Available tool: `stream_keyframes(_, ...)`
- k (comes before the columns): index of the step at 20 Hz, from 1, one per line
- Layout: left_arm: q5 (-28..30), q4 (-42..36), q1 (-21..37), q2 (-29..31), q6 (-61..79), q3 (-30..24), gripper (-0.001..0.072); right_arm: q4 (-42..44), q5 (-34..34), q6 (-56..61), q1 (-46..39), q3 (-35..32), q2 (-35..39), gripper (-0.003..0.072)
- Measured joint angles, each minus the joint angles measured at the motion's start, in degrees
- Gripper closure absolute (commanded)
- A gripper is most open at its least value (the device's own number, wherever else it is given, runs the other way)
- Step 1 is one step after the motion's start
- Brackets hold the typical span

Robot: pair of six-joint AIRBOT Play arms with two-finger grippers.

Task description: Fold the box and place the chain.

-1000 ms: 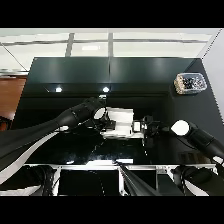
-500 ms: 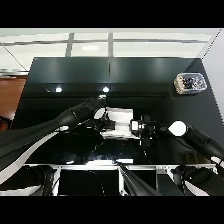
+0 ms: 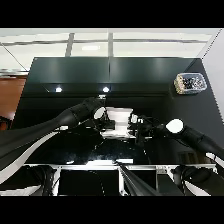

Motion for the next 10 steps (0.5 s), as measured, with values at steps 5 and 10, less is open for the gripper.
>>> stream_keyframes(5, 0.0, 0.0, 0.0, 0.0, 0.0, 0.0, 0.0682, 1.3, -1.5, 0.5, 0.0, 0.0, -0.5, 0.033)
stream_keyframes(10, 0.1, 0.0, 0.0, 0.0, 0.1, 0.0, 0.0682, 1.9, -1.8, 1.5, 0.0, 0.0, -0.7, 0.067)
